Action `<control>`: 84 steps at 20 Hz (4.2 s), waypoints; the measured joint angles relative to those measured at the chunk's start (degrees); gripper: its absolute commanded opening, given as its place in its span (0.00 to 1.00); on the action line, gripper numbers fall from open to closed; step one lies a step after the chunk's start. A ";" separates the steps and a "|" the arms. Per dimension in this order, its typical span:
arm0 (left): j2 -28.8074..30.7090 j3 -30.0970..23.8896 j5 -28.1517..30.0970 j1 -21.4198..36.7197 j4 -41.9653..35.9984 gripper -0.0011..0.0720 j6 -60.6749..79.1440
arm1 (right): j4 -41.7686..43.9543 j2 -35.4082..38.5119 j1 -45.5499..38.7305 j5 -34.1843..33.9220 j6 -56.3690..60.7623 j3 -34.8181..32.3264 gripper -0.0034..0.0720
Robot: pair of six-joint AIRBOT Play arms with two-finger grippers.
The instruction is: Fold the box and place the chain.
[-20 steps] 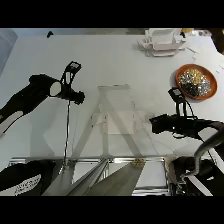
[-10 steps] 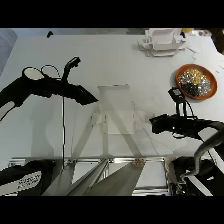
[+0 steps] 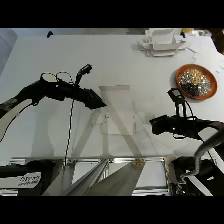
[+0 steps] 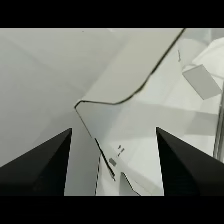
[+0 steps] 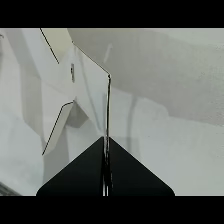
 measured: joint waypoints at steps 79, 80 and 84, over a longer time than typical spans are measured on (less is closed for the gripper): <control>-7.58 7.21 10.49 -13.62 6.16 0.02 33.24 | -2.14 -0.02 0.02 -6.10 -0.22 4.22 0.50; -7.63 7.19 10.32 -13.62 6.21 0.03 33.27 | -2.14 -0.02 0.02 -6.10 -0.22 4.22 0.50; -7.65 7.21 10.23 -13.62 6.40 0.03 33.44 | -2.16 -0.02 0.02 -6.10 -0.22 4.22 0.50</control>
